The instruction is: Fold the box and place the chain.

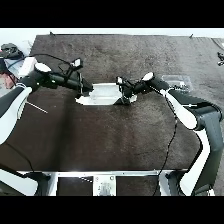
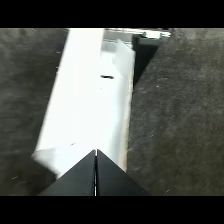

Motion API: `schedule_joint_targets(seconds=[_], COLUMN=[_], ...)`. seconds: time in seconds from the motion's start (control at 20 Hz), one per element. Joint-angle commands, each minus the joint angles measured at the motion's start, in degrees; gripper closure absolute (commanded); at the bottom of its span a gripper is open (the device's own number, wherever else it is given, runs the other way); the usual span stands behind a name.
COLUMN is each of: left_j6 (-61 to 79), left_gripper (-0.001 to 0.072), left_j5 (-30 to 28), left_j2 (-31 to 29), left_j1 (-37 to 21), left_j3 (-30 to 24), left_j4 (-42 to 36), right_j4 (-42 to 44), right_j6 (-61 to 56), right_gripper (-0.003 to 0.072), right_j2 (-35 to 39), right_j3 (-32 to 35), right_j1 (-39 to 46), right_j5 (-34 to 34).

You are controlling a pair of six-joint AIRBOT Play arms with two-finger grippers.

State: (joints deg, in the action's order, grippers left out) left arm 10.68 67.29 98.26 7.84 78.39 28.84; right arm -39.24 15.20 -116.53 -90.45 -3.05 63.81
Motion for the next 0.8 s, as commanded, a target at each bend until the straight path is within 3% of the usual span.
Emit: schedule_joint_targets(seconds=[0.0, 0.3, 0.55, 0.75], left_j6=[-1.7, -3.3, -4.9, -6.2], left_gripper=[0.0704, 0.0701, 0.0701, 0.07], left_j5=[-5.5, -14.8, -17.8, -20.2], left_j2=[-0.7, 0.1, 4.6, 6.6], left_j1=[3.3, 5.1, 5.1, 5.1], left_j3=[-3.2, -1.3, 3.2, 3.3], left_j4=[-1.0, -4.9, -5.2, -4.8], right_j4=[0.0, 0.0, 0.0, 0.0], right_j6=[0.0, 0.0, 0.0, 0.0], right_gripper=[0.0418, 0.0418, 0.0418, 0.0418], right_j2=[0.0, 0.0, 0.0, 0.0], right_j3=[0.0, 0.0, 0.0, 0.0], right_j1=[0.0, 0.0, 0.0, 0.0], right_j5=[0.0, 0.0, 0.0, 0.0])
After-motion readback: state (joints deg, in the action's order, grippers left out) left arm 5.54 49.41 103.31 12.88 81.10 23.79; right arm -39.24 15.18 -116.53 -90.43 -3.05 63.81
